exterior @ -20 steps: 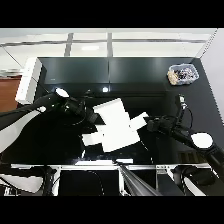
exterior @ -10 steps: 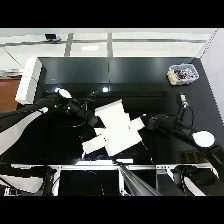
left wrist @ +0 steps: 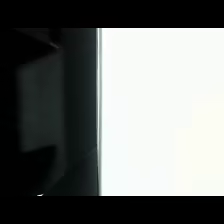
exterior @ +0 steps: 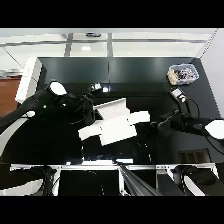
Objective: Fold the box and place the chain.
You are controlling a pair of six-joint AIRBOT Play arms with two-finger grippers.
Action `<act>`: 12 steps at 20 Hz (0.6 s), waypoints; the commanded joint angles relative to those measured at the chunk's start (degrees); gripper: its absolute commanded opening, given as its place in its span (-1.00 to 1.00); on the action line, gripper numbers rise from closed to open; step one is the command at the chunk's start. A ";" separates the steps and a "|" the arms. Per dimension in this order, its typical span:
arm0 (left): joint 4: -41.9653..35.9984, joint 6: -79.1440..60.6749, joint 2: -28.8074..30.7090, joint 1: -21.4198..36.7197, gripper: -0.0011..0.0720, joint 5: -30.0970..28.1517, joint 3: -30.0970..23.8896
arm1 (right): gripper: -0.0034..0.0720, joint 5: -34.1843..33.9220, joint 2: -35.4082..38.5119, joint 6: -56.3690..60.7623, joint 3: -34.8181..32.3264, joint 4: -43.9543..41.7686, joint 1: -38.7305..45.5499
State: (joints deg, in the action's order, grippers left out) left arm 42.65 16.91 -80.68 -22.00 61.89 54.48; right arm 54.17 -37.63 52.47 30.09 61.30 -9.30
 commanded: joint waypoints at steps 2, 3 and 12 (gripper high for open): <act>2.05 -6.91 -1.60 -3.10 -0.90 -6.10 1.03 | 0.95 -8.66 -3.28 -16.76 1.33 -1.25 -2.23; 1.95 -7.67 -2.45 -3.56 -0.90 -6.21 1.03 | 0.95 -10.67 -5.51 -21.62 1.36 -7.61 -2.75; 2.34 -9.64 -6.32 -5.81 -0.90 -6.36 1.03 | 0.93 -3.26 -17.51 -42.64 1.20 -8.37 -9.60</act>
State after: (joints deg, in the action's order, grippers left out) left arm 44.84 7.90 -86.50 -27.38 55.94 55.44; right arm 47.72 -52.73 14.79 31.35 52.12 -17.74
